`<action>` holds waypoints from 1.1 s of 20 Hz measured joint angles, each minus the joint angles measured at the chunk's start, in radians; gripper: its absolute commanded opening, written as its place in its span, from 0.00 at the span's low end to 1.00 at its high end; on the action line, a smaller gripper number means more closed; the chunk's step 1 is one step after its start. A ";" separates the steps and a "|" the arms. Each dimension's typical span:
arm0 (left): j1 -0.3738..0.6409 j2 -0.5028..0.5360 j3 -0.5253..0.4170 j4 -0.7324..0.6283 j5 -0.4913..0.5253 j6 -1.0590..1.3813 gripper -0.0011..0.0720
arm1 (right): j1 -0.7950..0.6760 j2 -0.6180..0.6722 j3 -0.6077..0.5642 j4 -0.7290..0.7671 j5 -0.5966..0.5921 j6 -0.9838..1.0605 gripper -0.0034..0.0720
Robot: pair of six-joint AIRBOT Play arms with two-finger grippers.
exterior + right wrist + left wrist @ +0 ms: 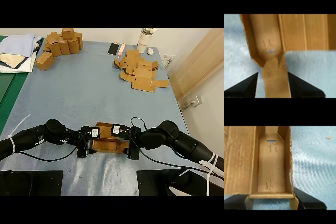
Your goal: Fold the box.
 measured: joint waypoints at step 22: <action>0.000 0.000 0.000 0.002 -0.002 0.003 0.66 | 0.075 -0.114 -0.007 0.214 0.171 -0.259 0.73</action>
